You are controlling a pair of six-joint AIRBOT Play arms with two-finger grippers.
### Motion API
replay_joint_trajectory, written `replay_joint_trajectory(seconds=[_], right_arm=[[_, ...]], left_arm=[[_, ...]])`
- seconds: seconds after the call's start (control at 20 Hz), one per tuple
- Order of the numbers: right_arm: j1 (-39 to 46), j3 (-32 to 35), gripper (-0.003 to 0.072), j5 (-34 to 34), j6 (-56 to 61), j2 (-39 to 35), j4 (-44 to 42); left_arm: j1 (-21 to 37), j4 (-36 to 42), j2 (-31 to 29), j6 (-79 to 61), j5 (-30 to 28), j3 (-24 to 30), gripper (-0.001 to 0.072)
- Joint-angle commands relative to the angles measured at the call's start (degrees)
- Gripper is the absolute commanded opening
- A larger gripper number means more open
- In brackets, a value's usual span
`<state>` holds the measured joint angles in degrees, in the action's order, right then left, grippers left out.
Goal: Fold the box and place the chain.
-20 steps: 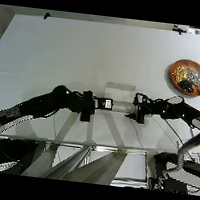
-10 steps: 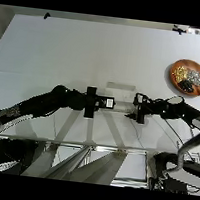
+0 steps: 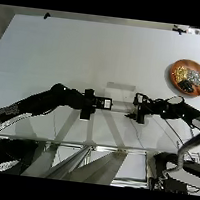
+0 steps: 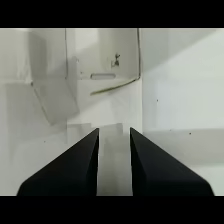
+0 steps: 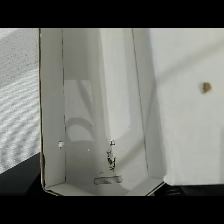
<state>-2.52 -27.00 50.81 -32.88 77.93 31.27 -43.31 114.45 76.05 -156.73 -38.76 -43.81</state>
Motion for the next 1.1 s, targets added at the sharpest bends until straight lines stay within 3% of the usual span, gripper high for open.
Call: replay_joint_trajectory(seconds=[0.0, 0.25, 1.05], right_arm=[[-0.02, 0.00, 0.0412, 0.02, 0.02, 0.04, -0.02], [-0.02, 0.00, 0.0412, 0.02, 0.02, 0.04, 0.00], [-0.02, 0.00, 0.0412, 0.02, 0.02, 0.04, -0.02]], left_arm=[[2.29, 0.39, -0.04, 1.18, 0.81, 0.00, 0.0208], [1.64, 4.13, 0.09, 0.02, 8.39, 0.00, 0.0205], [-1.62, 6.01, 0.31, -1.29, 8.17, 0.00, 0.0191]])
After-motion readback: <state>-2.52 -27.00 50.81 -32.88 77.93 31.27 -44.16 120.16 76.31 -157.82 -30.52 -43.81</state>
